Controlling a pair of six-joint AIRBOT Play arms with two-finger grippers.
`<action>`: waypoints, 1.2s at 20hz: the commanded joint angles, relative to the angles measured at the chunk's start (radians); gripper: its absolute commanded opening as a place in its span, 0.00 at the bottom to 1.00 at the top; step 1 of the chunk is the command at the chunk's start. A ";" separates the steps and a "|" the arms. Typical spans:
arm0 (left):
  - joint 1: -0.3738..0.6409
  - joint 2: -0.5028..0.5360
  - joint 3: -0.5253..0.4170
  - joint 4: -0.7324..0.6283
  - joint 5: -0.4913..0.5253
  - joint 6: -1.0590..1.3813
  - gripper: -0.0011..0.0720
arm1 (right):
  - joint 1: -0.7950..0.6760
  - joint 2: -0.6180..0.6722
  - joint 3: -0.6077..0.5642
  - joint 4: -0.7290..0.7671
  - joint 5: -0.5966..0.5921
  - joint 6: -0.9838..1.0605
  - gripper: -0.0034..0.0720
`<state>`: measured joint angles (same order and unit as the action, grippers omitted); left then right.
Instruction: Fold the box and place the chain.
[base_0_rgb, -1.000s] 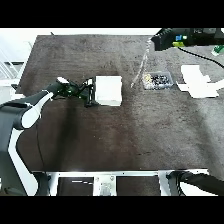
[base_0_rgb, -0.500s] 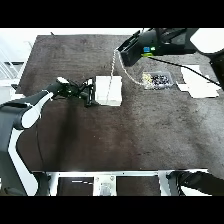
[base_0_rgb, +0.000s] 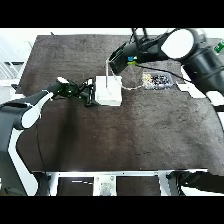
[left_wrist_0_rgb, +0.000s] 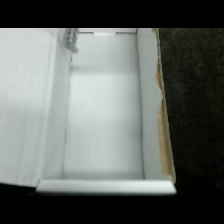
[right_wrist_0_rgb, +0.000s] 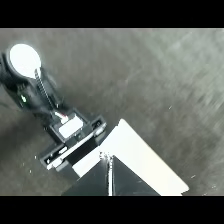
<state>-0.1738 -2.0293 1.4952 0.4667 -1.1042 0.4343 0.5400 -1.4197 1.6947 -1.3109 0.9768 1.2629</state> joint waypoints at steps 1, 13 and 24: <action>0.000 -0.001 0.000 0.000 0.000 0.000 0.66 | 0.001 -0.093 -0.024 0.033 0.000 0.000 0.06; 0.000 -0.001 0.000 0.000 0.000 0.000 0.66 | -0.074 -0.186 -0.159 0.051 -0.075 0.043 0.63; 0.000 -0.001 0.000 0.000 0.000 0.000 0.66 | -0.456 -0.014 -0.649 0.163 -0.472 0.307 0.63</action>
<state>-0.1738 -2.0293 1.4952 0.4667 -1.1042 0.4339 0.1421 -1.3926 1.1107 -1.2072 0.6163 1.5185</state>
